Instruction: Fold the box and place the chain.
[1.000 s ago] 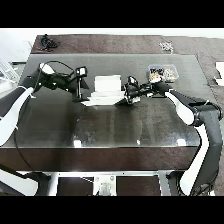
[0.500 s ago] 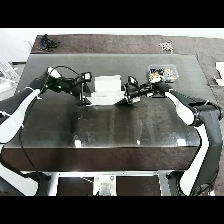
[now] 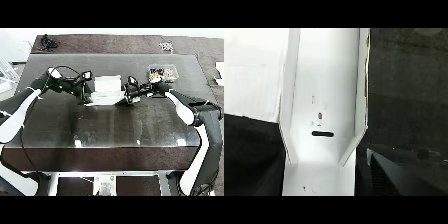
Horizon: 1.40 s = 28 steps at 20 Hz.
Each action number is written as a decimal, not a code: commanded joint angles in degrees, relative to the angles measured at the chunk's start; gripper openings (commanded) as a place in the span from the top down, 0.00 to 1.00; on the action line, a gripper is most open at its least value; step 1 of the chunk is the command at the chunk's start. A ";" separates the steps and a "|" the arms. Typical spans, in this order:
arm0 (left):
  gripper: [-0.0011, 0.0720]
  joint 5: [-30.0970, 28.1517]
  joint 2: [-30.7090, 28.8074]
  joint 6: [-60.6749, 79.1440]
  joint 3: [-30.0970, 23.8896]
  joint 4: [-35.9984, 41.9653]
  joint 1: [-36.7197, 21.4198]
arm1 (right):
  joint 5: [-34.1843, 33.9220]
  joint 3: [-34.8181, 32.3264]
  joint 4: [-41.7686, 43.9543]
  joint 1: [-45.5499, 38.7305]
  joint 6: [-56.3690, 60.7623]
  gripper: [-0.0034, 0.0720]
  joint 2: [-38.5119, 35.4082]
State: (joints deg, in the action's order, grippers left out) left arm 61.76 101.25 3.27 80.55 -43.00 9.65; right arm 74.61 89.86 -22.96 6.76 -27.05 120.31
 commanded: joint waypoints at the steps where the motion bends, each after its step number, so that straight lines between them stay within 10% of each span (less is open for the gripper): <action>1: 0.19 -0.68 0.44 0.22 0.00 1.90 0.00 | 0.00 0.00 0.02 0.07 0.00 0.17 0.04; 6: 0.19 -0.92 2.25 0.15 -0.02 0.90 0.70 | 0.00 0.00 0.02 0.07 0.00 0.17 0.04; 8: 0.47 -1.70 2.25 0.22 0.00 0.96 0.70 | 0.00 0.00 0.02 0.07 0.00 0.17 0.04; 22: 0.51 -5.64 2.25 3.82 -0.02 2.86 4.63 | 0.00 0.00 0.02 0.07 0.00 0.17 0.04; 25: 0.80 -5.73 2.25 6.36 -0.02 6.23 4.63 | 0.00 0.00 0.02 0.07 0.00 0.17 0.04; 27: 0.75 -5.73 2.38 7.10 -0.02 7.67 4.63 | 0.00 0.00 0.02 0.07 0.00 0.17 0.04; 28: 0.52 -5.55 2.64 7.21 -0.02 7.72 4.63 | 0.00 0.00 0.02 0.07 0.00 0.17 0.04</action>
